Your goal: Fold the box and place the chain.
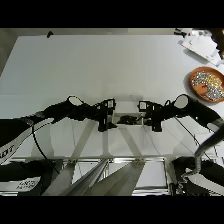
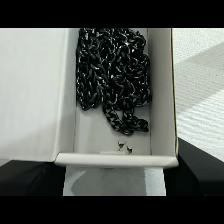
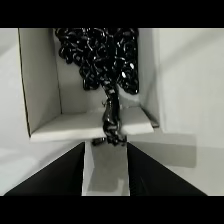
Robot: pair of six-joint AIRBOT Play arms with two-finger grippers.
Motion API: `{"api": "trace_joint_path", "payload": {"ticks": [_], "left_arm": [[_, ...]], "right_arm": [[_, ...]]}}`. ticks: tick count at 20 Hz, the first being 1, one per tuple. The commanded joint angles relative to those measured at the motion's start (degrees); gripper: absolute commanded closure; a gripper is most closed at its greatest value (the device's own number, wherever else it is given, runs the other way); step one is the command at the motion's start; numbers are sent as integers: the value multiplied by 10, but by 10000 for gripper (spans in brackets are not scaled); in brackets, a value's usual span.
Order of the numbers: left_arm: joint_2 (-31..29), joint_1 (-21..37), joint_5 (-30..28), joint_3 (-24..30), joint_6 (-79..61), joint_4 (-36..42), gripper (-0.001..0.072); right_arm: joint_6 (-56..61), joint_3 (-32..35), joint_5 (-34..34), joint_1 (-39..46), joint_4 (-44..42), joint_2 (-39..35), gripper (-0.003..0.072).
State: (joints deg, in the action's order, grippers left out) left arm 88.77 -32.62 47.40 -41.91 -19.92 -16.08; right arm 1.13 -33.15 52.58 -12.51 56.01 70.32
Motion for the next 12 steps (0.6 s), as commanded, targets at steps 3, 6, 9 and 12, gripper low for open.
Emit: {"api": "trace_joint_path", "payload": {"ticks": [3, 6, 9, 12], "left_arm": [[0, 0, 0, 0, 0, 0, 437], [0, 0, 0, 0, 0, 0, 437], [0, 0, 0, 0, 0, 0, 437], [0, 0, 0, 0, 0, 0, 437]], "right_arm": [[-1, 0, -14, -3, -37, 26, 458], [2, 0, -12, -3, -37, 29, 521], [14, 0, -2, -3, -31, 26, 664], [27, 0, 6, -2, -5, 6, 663]]}}
